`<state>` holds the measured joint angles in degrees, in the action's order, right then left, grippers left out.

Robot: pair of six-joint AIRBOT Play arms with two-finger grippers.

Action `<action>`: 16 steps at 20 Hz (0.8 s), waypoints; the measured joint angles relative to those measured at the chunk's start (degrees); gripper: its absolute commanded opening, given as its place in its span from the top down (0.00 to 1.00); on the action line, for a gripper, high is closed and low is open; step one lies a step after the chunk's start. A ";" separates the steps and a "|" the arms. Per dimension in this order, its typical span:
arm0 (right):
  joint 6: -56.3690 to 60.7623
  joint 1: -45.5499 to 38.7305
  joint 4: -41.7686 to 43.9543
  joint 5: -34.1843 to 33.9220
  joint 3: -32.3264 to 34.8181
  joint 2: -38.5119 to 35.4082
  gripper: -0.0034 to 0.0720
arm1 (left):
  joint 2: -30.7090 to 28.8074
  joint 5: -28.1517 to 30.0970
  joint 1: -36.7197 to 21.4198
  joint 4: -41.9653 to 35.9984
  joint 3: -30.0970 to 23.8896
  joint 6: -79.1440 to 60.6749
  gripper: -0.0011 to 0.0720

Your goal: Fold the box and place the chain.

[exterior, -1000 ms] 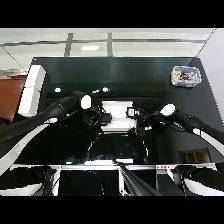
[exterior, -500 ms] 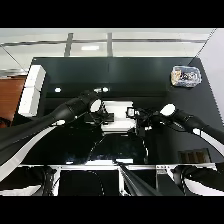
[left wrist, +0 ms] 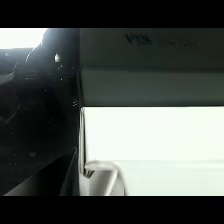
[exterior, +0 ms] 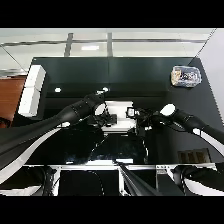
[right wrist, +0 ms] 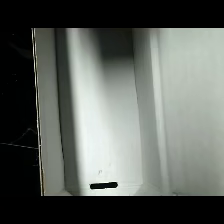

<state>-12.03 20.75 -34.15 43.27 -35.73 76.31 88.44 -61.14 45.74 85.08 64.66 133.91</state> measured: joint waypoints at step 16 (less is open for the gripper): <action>-0.02 0.00 -0.02 0.00 0.00 0.00 0.79 | 0.07 -1.20 -0.35 0.04 0.02 0.13 0.89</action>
